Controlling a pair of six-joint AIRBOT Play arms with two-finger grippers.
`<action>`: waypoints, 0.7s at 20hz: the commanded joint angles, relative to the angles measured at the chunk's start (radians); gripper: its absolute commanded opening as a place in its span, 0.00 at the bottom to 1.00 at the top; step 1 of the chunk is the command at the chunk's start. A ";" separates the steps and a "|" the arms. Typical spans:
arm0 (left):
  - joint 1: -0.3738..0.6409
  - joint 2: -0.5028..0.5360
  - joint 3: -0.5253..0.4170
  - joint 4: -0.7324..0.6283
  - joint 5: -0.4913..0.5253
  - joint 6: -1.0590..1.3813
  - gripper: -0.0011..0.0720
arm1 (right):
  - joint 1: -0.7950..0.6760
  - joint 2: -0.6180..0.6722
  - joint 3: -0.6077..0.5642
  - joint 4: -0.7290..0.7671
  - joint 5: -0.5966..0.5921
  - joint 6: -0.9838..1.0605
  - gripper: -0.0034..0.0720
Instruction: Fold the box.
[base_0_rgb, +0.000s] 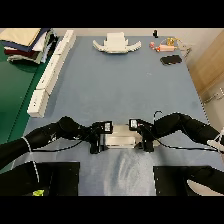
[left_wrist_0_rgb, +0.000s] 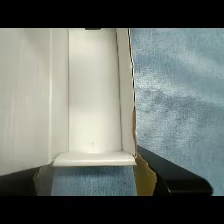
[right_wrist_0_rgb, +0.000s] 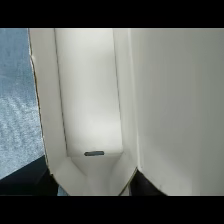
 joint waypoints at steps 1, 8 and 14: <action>0.000 -0.012 0.000 -0.021 -0.001 0.014 0.94 | 0.001 0.000 0.000 0.000 0.000 0.000 0.72; 0.000 -0.042 -0.019 -0.019 0.048 -0.007 0.94 | 0.001 0.000 0.000 0.000 0.000 0.000 0.72; -0.001 -0.046 -0.018 -0.020 0.041 -0.004 0.93 | 0.001 0.000 0.000 0.000 0.000 0.000 0.72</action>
